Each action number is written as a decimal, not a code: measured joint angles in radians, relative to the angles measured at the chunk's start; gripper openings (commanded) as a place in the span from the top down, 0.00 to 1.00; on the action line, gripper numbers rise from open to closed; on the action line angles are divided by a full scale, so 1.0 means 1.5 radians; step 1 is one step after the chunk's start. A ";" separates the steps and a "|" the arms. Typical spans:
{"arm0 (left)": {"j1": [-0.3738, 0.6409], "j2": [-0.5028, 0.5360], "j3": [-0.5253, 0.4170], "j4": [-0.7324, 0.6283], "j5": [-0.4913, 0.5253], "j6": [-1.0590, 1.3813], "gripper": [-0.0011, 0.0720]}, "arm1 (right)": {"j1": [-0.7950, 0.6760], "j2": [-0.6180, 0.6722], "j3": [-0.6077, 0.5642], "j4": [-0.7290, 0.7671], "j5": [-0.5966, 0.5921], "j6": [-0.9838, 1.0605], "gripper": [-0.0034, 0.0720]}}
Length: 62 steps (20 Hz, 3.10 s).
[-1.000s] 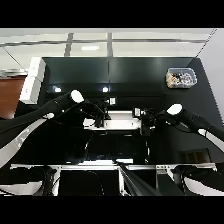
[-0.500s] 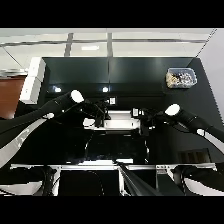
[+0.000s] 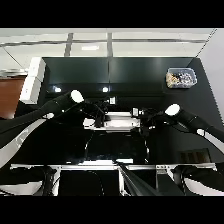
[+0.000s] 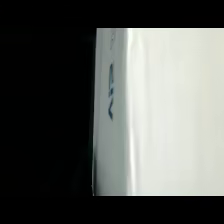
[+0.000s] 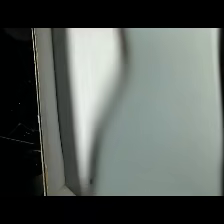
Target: Fold the box and place the chain.
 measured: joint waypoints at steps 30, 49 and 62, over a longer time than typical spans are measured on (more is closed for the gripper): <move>0.014 0.132 -0.163 -0.279 0.196 -0.503 0.96 | 0.000 0.000 0.000 0.001 -0.002 -0.001 0.33; 0.140 0.337 -0.304 -0.201 0.065 -0.339 0.01 | 0.000 0.000 0.000 0.002 -0.002 -0.001 0.33; 0.111 0.301 -0.275 0.008 0.109 0.023 0.03 | 0.000 0.000 0.000 0.001 -0.002 -0.001 0.33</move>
